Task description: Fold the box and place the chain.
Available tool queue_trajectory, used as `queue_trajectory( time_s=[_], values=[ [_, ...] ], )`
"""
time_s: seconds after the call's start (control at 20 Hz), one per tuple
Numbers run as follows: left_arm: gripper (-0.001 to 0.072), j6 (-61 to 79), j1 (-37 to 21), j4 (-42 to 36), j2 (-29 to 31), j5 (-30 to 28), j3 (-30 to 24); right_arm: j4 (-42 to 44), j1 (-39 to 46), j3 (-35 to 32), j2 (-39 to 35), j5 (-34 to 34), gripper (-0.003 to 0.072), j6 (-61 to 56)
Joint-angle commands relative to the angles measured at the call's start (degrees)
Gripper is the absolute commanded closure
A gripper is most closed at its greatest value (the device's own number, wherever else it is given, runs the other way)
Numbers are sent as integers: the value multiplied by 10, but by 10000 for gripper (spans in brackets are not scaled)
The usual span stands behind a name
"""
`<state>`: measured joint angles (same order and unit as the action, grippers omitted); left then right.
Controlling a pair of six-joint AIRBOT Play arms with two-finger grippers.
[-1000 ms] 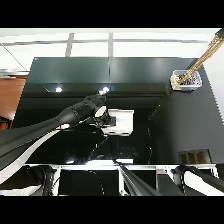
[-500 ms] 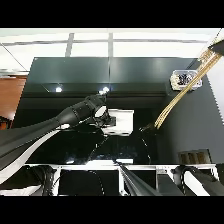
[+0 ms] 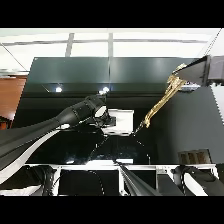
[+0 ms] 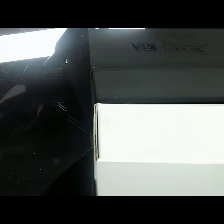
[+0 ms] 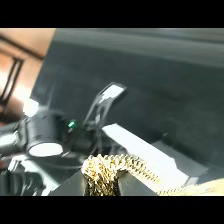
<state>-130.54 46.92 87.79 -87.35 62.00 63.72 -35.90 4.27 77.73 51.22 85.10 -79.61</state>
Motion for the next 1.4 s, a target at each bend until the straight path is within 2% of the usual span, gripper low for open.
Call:
queue_trajectory(
  time_s=[0.0, 0.4, 0.8, 1.15, 1.35],
  values=[
    [680, 0, 0, 0, 0, 0, 0, 10, -50, -8, -1, -19, 676, -7],
    [680, 0, 0, 0, 0, 0, 0, 17, -69, -11, 1, -39, 676, -10],
    [680, 0, 0, 0, 0, 0, 0, 73, -76, -73, 1, -47, 677, -9],
    [680, 0, 0, 0, 0, 0, 0, 73, -148, -134, 6, -110, 677, -9],
    [680, 0, 0, 0, 0, 0, 0, 73, -186, -152, 39, -136, 677, -3]
  ],
)
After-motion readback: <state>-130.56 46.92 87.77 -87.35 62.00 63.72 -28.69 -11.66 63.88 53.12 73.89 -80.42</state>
